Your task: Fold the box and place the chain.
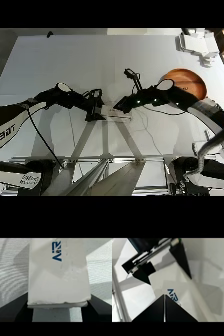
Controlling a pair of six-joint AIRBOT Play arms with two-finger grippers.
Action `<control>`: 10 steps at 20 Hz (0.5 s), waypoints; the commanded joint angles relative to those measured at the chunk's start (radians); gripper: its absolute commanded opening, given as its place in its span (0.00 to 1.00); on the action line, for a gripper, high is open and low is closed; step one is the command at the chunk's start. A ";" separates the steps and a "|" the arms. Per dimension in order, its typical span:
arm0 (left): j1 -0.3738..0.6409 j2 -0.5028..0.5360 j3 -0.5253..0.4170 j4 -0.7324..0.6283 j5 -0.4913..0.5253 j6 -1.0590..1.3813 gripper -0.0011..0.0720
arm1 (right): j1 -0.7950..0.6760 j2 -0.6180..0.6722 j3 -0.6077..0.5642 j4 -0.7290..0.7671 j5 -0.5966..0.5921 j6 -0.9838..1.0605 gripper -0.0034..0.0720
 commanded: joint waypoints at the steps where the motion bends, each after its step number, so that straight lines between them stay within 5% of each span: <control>1: 0.000 0.000 0.000 0.000 0.000 0.000 0.17 | 0.003 -0.056 -0.013 0.005 -0.008 0.070 0.06; 10: 0.000 0.000 0.000 0.000 0.000 0.000 0.17 | 0.077 -0.057 -0.093 -0.005 -0.102 0.066 0.06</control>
